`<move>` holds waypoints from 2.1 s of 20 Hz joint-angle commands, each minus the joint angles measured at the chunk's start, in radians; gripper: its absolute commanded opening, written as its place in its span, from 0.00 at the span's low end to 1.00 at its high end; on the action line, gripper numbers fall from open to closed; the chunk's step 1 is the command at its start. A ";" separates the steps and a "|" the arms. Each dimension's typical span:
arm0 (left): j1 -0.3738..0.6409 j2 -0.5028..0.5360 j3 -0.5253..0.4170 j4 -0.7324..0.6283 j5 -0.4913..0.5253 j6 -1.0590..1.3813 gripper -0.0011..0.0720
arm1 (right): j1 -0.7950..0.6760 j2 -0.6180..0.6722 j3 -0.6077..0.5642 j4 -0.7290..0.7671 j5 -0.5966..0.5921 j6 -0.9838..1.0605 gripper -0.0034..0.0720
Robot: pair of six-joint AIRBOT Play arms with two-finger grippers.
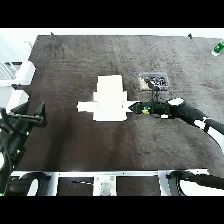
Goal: Fold the box and place the chain.
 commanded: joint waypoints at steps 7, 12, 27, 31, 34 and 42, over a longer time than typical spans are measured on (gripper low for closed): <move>0.001 -0.804 0.514 0.018 -0.399 -0.092 0.82 | 0.012 0.000 0.000 -0.006 -0.053 -0.042 0.05; 0.000 -1.225 0.958 0.330 -0.828 -0.381 0.82 | 0.017 0.000 0.000 -0.003 -0.055 -0.083 0.05; -0.188 -1.774 1.716 0.669 -1.254 -0.689 0.85 | 0.025 -0.002 0.000 -0.002 -0.054 -0.062 0.06; -0.192 -1.802 1.721 0.624 -1.238 -0.689 0.85 | 0.025 -0.002 0.000 -0.002 -0.050 -0.062 0.06; -0.192 -1.830 1.722 0.549 -1.247 -0.689 0.85 | 0.025 -0.002 0.000 -0.002 -0.043 -0.062 0.06; -0.213 -1.880 1.731 0.517 -1.281 -0.672 0.84 | 0.025 -0.002 0.000 -0.002 -0.043 -0.062 0.06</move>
